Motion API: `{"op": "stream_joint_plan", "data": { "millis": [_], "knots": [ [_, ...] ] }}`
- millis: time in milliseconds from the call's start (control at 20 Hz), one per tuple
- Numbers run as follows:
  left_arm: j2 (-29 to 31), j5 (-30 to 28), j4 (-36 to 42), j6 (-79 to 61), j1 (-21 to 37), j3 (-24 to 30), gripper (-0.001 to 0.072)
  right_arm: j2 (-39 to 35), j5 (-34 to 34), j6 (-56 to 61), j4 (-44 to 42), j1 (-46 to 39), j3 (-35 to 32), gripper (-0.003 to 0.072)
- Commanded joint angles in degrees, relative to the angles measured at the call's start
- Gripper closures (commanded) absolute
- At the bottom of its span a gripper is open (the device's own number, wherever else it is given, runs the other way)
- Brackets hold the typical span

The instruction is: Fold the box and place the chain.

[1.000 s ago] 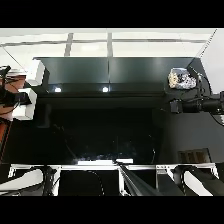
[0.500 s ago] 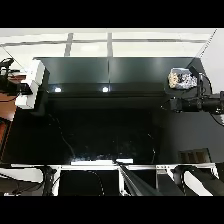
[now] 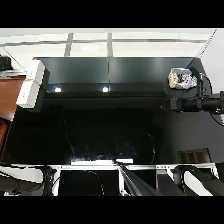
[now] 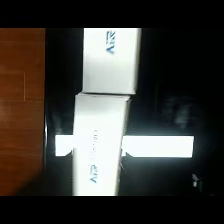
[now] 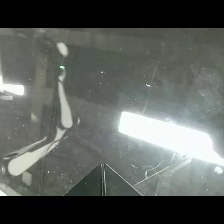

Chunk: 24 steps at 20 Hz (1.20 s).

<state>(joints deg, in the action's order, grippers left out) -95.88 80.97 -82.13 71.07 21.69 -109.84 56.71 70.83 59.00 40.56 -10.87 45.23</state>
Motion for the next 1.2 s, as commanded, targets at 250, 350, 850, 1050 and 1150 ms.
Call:
{"op": "stream_joint_plan", "data": {
  "millis": [250, 350, 850, 1050, 1150],
  "knots": [
    [16.83, 3.15, 24.17, 1.2, -12.46, 9.92, 0.0687, -0.02, -4.52, -10.25, 0.07, 8.98, -0.02, 0.0669],
    [26.84, -7.72, 24.11, -1.86, -19.34, 24.59, 0.0687, -0.02, -10.47, -10.23, 0.13, 11.43, -0.02, 0.0668],
    [51.58, -43.1, 18.08, -3.39, -28.33, 74.79, 0.0684, 0.85, -40.85, -6.95, 16.09, 15.04, -2.47, 0.0668],
    [51.47, -43.71, 18.14, -3.37, -28.35, 74.79, 0.0684, 0.85, -41.03, -6.95, 16.09, 15.04, -2.47, 0.0668],
    [51.47, -43.69, 18.14, -3.37, -28.35, 74.79, 0.0684, 0.85, -41.07, -6.95, 16.09, 15.04, -2.47, 0.0668]
  ]
}}
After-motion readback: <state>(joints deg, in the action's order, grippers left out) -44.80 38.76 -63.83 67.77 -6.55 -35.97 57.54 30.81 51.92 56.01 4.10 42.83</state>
